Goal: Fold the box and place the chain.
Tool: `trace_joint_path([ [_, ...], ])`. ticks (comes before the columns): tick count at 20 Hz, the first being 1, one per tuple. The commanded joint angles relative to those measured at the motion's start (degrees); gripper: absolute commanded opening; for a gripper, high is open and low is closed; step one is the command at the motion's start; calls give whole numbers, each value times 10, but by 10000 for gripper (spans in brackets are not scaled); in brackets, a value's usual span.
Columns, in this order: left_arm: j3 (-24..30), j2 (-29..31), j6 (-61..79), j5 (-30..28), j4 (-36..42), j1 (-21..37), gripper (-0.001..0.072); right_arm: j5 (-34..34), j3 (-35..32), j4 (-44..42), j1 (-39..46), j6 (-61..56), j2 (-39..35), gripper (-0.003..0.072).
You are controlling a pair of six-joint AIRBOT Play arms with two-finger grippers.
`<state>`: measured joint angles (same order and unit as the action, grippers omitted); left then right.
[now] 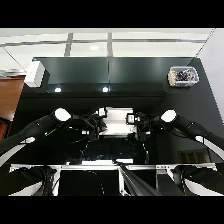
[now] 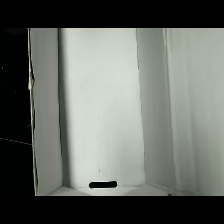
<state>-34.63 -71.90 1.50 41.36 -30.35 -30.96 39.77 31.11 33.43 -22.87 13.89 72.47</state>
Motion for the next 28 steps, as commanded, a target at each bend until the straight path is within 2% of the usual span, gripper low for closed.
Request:
trace_joint_path([
  [1, 0, -2, -5, -2, 3, -4, 353, 0, 0, 0, 0, 0, 0, 179],
  [3, 0, -2, -5, -1, -7, -4, 142, 0, 0, 0, 0, 0, 0, 179],
  [4, 0, -2, -5, 0, -7, -4, 326, 0, 0, 0, 0, 0, 0, 179],
  [5, -1, -2, -6, 0, -7, -4, 435, 0, 0, 0, 0, 0, 0, 179],
  [7, -13, 9, -34, 28, -71, 5, 28, 0, 0, 0, 0, 0, 0, 179],
  [11, -45, 73, -259, 98, -254, 63, 24, 0, 0, 0, 0, 0, 0, 179],
  [14, -45, 125, -381, 122, -312, 138, 24, 0, 0, 0, 0, 0, 0, 178],
  [19, -15, 103, -740, 166, -290, 284, 25, 0, 0, 0, 0, 0, 0, 179],
  [22, 16, 47, -749, 231, -174, 337, 25, 0, 0, 0, 0, 0, 0, 178],
  [24, 24, 9, -720, 236, -125, 337, 23, 0, 0, 0, 0, 0, 0, 179],
  [28, 22, -44, -716, 218, -126, 287, 23, 0, 0, 0, 0, 0, 0, 179],
])
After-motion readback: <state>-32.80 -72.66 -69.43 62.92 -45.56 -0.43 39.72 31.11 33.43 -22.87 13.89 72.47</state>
